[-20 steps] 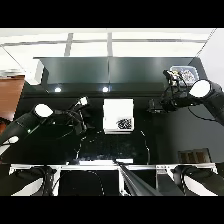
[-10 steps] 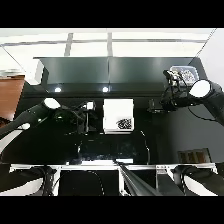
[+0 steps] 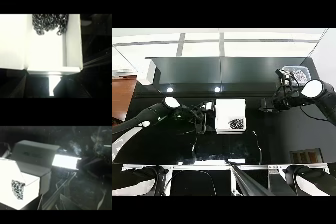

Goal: Fold the box and place the chain.

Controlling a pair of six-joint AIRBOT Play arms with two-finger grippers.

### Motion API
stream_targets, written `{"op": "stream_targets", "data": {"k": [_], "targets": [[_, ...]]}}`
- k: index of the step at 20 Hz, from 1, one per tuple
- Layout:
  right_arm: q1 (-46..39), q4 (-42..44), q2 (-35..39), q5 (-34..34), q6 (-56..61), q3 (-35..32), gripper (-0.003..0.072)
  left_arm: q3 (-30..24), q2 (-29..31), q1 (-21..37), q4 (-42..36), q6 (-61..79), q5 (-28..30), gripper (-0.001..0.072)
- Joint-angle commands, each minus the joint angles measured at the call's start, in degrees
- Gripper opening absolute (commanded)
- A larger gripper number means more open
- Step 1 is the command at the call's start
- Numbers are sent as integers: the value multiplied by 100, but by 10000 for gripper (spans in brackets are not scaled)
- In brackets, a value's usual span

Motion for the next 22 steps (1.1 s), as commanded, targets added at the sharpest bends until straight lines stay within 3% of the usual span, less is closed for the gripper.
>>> {"op": "stream_targets", "data": {"k": [1,22], "targets": [[2,0,-2,-52,0,0,263,33,-31,-48,-48,-46,57,710],[2,-2,-7,-87,-2,0,263,37,-31,-262,61,-146,249,709]]}}
